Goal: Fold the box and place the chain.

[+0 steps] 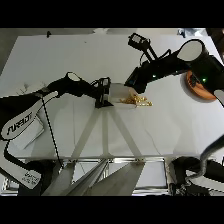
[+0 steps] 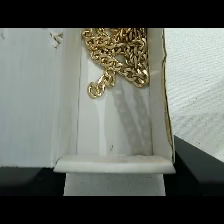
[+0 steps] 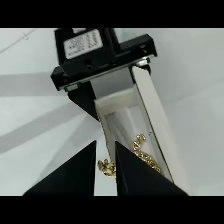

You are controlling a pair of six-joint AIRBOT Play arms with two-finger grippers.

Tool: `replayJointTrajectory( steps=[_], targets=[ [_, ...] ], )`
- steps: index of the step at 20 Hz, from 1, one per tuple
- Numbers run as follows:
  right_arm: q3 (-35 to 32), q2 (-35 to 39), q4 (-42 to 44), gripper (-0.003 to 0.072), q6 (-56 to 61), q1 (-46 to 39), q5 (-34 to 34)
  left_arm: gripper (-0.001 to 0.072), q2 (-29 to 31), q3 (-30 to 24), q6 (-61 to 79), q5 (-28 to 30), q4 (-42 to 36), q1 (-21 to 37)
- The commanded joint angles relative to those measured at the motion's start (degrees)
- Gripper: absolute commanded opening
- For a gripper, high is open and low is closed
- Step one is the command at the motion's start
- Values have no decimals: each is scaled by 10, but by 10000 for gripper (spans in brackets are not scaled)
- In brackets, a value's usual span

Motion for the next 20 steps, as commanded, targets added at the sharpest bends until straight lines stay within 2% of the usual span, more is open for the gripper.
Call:
replayJointTrajectory(
  steps=[1, 5, 11, 15, 17, 19, 20],
  targets=[
    [1, -1, 0, 195, 9, 13, -1, 217, 0, 0, 0, 0, 0, 1],
    [1, 12, -61, 202, 19, 11, 14, 217, 0, 0, 0, 0, 0, 1],
    [0, 37, -270, 200, 21, 11, 70, 217, 0, 0, 0, 0, 0, 1],
    [0, 41, -250, 203, 21, -14, 83, 217, 0, 0, 0, 0, 0, 1],
    [-1, 57, -264, 287, 21, -24, 80, 217, 0, 0, 0, 0, 0, 1],
    [-29, 101, -275, 307, 17, -25, 56, 217, 0, 0, 0, 0, 0, 1],
    [-54, 127, -280, 371, 13, -25, 38, 217, 0, 0, 0, 0, 0, 1]
  ],
)
